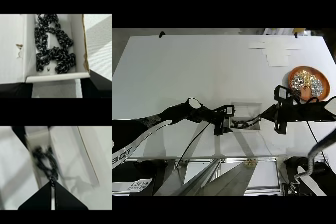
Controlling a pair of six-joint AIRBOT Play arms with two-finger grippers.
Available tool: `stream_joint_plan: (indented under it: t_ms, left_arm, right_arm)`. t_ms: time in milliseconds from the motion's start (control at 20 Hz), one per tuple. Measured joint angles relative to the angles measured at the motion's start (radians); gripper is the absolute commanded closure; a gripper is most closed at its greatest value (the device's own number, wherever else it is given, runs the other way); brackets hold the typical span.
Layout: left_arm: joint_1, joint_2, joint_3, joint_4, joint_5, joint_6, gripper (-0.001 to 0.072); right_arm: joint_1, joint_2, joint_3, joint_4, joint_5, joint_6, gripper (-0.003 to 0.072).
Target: Fold the box and place the chain.
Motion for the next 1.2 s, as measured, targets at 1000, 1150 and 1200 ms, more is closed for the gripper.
stream_joint_plan:
  t_ms: [1000,1150,1200]
  left_arm:
    - [0.0,0.0,0.0,0.0,0.0,0.0,0.0501]
    - [0.0,0.0,0.0,0.0,0.0,0.0,0.0501]
    - [0.0,0.0,0.0,0.0,0.0,0.0,0.0501]
  right_arm:
    - [0.332,-0.198,0.022,-0.035,-0.252,0.158,0.0441]
    - [0.308,-0.145,0.033,-0.134,-0.253,0.163,0.0531]
    - [0.286,-0.122,0.035,-0.172,-0.253,0.164,0.0535]
